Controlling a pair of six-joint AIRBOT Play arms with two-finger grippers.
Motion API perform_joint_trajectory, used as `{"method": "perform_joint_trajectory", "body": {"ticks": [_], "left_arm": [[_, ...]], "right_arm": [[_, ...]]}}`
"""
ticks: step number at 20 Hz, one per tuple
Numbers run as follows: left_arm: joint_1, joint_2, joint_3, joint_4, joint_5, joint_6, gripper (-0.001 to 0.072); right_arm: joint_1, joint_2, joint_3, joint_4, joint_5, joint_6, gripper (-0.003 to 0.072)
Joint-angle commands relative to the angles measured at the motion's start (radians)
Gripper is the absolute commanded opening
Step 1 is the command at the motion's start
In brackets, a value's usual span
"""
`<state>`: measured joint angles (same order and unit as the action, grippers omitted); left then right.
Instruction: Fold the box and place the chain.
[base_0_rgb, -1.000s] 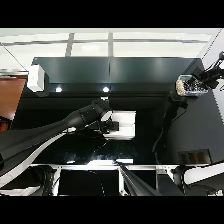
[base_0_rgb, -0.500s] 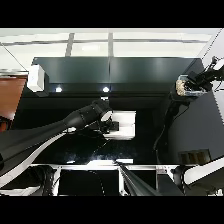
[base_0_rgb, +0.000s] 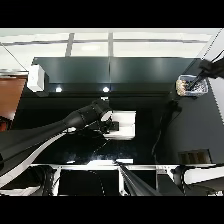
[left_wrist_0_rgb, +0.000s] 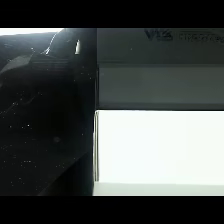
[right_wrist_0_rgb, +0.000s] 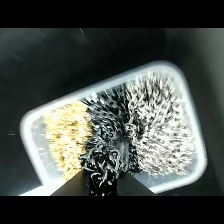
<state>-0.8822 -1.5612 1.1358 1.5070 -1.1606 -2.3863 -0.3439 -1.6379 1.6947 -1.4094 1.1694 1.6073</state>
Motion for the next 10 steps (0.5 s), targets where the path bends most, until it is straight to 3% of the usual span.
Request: {"method": "perform_joint_trajectory", "body": {"ticks": [1,7,10], "left_arm": [[0.001,-0.001,0.001,-0.001,0.0,0.0,0.0029],[0.001,-0.001,0.001,-0.001,-0.001,0.0,0.0029],[0.001,-0.001,0.001,-0.001,0.0,0.0,0.0029]], "right_arm": [[0.003,0.161,0.011,0.005,-0.04,-0.042,0.0011],[0.003,0.383,0.012,0.01,-0.082,-0.049,0.0011],[0.004,0.472,0.012,0.098,-0.024,-0.097,0.0011]]}}
